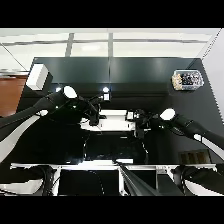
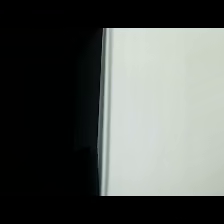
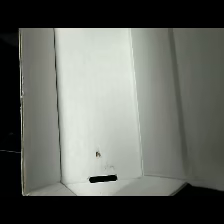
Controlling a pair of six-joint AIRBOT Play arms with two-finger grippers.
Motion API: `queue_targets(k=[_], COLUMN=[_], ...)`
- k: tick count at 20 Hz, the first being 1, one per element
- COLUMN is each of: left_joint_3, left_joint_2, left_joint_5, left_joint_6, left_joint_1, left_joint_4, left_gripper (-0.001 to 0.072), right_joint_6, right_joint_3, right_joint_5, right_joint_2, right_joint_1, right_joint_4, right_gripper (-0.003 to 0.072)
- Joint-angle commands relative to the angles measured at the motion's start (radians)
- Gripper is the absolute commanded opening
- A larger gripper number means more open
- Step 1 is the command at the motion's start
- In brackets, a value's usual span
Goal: Fold the box and place the chain.
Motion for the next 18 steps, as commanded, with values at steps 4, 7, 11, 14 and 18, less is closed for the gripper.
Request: queue_targets(k=[4, 7, 11, 14, 18], left_joint_3=[0.0, 0.005, 0.035, 0.037, 0.032], left_joint_2=[-0.001, 0.019, 0.126, 0.23, 0.267], left_joint_5=[0.0, -0.031, -0.119, -0.246, -0.534], left_joint_6=[0.0, -0.001, -0.152, -0.329, -0.574], left_joint_1=[0.0, 0.003, 0.043, 0.079, 0.085], left_joint_4=[-0.001, 0.012, 0.168, 0.33, 0.324], left_gripper=[0.0029, 0.0381, 0.0585, 0.0583, 0.0037], right_joint_6=[0.007, 0.007, 0.007, 0.002, 0.003], right_joint_3=[-0.001, -0.001, -0.001, -0.001, -0.001], right_joint_5=[-0.009, -0.009, -0.009, -0.002, -0.001], right_joint_2=[-0.002, -0.002, -0.002, -0.002, -0.001], right_joint_1=[0.004, 0.004, 0.004, 0.004, 0.005], right_joint_4=[-0.016, -0.016, -0.016, -0.018, -0.024], right_gripper=[0.0456, 0.0457, 0.0457, 0.0405, 0.0401])
